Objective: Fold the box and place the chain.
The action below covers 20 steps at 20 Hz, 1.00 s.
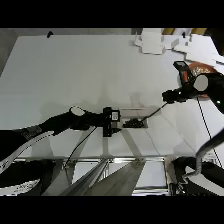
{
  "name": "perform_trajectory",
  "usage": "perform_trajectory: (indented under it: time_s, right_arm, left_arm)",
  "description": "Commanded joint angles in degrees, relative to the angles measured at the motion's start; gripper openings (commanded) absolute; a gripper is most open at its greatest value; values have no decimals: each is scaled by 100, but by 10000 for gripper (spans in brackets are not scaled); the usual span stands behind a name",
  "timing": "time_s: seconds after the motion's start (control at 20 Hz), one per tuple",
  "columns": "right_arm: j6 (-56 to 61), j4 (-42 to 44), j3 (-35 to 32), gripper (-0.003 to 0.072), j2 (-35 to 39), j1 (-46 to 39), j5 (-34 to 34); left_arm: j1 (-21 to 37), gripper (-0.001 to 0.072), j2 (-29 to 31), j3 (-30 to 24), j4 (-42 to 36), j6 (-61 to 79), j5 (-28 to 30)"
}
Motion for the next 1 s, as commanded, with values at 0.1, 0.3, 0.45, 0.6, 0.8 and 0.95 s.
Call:
perform_trajectory:
  time_s: [0.1, 0.3, 0.45, 0.6, 0.8, 0.95]
  right_arm:
    - [-79, -103, 4, 296, -817, -289, -39]
    - [-83, -129, 4, 403, -1110, -297, -249]
    - [-98, -92, 4, 402, -1143, -299, -494]
    - [-105, -109, 4, 395, -1154, -299, -608]
    - [-105, -107, 4, 381, -1281, -299, -688]
    - [-107, -107, 4, 181, -1333, -297, -568]
  left_arm:
    - [0, 139, -2, -2, 0, 0, 2]
    - [2, 139, -2, -2, 0, 2, 2]
    - [0, 139, -2, -2, 0, 2, 2]
    - [0, 139, -2, -2, 0, 0, 0]
    - [2, 139, -2, -2, 0, 0, 2]
    - [0, 139, -4, -2, 0, 0, 2]
